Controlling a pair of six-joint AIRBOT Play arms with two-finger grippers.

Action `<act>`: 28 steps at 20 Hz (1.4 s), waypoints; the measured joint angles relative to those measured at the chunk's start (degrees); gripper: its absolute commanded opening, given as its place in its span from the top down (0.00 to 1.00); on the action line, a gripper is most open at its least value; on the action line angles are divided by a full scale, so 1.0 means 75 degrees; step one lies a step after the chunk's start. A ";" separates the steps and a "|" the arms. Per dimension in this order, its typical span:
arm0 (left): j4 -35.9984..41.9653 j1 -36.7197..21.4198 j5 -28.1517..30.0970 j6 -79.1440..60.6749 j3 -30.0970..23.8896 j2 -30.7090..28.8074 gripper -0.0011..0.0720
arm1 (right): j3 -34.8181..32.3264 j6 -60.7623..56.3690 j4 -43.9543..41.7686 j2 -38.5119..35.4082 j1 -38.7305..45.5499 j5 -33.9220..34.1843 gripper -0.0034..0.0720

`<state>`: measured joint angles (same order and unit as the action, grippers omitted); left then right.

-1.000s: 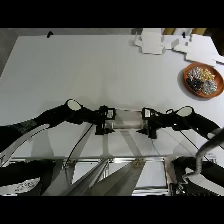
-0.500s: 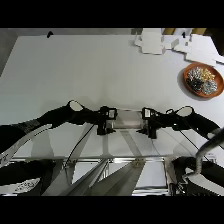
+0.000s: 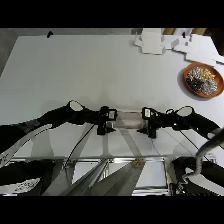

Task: Fold the box and place the chain.

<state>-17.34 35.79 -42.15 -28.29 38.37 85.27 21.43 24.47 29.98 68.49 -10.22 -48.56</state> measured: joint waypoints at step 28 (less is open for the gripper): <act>-0.0017 -0.0003 0.0000 -0.0026 0.0000 0.0000 0.61 | -0.0003 0.0026 -0.0009 0.0000 -0.0003 0.0271 0.43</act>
<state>-17.47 35.77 -42.15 -28.49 38.37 85.27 21.41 24.67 29.91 68.49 -10.24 -46.52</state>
